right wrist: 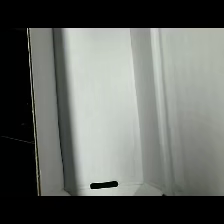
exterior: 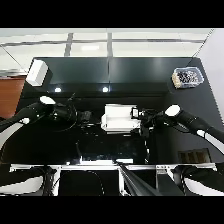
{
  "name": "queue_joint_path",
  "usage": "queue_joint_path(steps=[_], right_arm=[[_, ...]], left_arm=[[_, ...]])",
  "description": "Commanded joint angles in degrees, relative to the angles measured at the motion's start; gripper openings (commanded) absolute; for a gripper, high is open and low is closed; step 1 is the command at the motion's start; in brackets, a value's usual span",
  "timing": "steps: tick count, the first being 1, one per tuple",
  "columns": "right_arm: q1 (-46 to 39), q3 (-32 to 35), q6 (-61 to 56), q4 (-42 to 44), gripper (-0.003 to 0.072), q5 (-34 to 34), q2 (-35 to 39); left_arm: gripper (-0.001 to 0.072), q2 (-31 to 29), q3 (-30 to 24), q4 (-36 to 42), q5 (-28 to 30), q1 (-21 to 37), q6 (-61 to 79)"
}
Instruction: Fold the box and place the chain.
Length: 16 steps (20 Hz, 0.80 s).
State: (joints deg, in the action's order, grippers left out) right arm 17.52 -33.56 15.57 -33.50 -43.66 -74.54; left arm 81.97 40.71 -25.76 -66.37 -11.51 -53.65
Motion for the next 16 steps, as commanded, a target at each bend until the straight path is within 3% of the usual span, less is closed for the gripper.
queue_joint_path(steps=[1, 6, 9, 11, 16], right_arm=[[0.00, -0.04, -0.02, 0.02, 0.0189, -0.02, 0.00], [0.00, -0.04, -0.02, 0.02, 0.0190, -0.02, 0.00], [0.00, -0.04, -0.02, 0.02, 0.0190, -0.02, 0.00], [0.00, -0.04, -0.02, 0.02, 0.0190, -0.02, 0.00], [0.00, -0.04, -0.02, 0.02, 0.0190, -0.02, 0.00]], left_arm=[[0.0623, 0.02, 4.52, -5.90, 2.32, -4.35, -7.41], [0.0615, 0.02, 11.17, -16.46, 4.11, -10.05, -21.73], [0.0609, 0.02, 12.07, -16.87, 5.92, -12.33, -24.41], [0.0491, 0.00, 12.48, -16.87, 6.03, -13.49, -24.85], [0.0490, -0.04, 12.66, -16.98, 5.70, -15.19, -28.39]])
